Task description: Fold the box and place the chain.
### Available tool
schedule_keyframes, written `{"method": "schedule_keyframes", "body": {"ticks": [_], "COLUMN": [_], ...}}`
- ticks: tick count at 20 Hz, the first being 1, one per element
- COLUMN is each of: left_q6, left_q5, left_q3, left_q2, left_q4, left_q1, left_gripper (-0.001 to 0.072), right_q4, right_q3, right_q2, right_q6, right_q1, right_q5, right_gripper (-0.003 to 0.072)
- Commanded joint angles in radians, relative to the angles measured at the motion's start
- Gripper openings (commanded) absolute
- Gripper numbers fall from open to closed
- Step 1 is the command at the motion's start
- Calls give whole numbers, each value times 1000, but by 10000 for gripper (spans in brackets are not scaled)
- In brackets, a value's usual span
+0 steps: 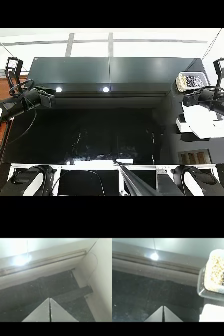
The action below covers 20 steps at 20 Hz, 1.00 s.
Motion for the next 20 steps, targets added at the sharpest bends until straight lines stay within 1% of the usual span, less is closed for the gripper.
{"method": "schedule_keyframes", "body": {"ticks": [1, 15, 16, 17, 18, 20], "left_q6": [0, 0, 1, 3, -1, -3], "left_q5": [0, 1, 7, 45, 85, 127], "left_q3": [0, 0, -1, 0, 0, -2], "left_q2": [1, 1, 0, -3, -5, -7], "left_q4": [0, 0, 0, 0, -2, -47], "left_q1": [0, 0, 0, 0, 0, 0], "left_gripper": [33, 34, 34, 34, 34, 34], "right_q4": [0, 1, 2, 23, 79, 193], "right_q3": [0, 0, 0, 0, 0, 0], "right_q2": [0, 0, 0, 0, 0, -1], "right_q6": [0, 0, -7, -6, -4, -4], "right_q1": [0, 0, 1, 1, 0, 1], "right_q5": [0, -4, -42, -116, -182, -240], "right_gripper": [27, 27, 27, 27, 27, 27]}}
